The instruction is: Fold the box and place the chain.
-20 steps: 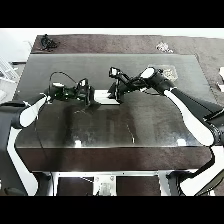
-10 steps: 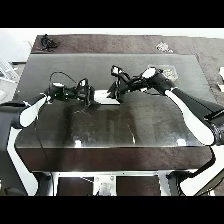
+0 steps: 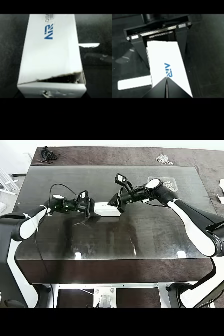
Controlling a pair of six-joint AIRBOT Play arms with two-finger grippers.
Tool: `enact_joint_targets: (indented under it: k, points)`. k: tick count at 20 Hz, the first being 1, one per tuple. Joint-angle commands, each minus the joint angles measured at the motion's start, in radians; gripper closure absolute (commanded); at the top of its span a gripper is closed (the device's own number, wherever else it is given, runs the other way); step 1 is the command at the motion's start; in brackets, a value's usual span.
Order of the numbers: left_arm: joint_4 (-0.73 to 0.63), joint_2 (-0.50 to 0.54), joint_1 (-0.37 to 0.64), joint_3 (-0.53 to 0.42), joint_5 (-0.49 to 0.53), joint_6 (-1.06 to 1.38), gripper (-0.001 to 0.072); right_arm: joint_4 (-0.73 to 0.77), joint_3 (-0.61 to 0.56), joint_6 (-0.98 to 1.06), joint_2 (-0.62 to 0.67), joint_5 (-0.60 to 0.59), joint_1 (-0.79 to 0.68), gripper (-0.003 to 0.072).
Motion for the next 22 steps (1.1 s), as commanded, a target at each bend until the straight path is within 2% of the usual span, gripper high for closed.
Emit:
enact_joint_targets:
  k: [1, 6, 13, 18, 22]
  points:
    - [0.000, 0.000, 0.000, 0.000, 0.000, 0.000, 0.0248, 0.011, -0.019, -0.002, -0.002, 0.002, -0.003, 0.0676]
    - [0.000, 0.000, 0.000, 0.000, 0.000, 0.000, 0.0248, 0.010, -0.093, -0.002, -0.014, 0.001, -0.004, 0.0676]
    - [0.000, 0.000, 0.000, 0.000, 0.000, 0.000, 0.0248, 0.027, -0.088, 0.008, -0.029, 0.001, -0.004, 0.0675]
    - [-0.001, 0.000, 0.000, 0.000, -0.001, 0.000, 0.0248, 0.113, -0.081, -0.018, 0.131, -0.004, -0.005, 0.0676]
    - [-0.005, 0.000, 0.001, 0.000, 0.000, 0.000, 0.0247, 0.111, -0.084, 0.092, 0.276, -0.009, -0.007, 0.0676]
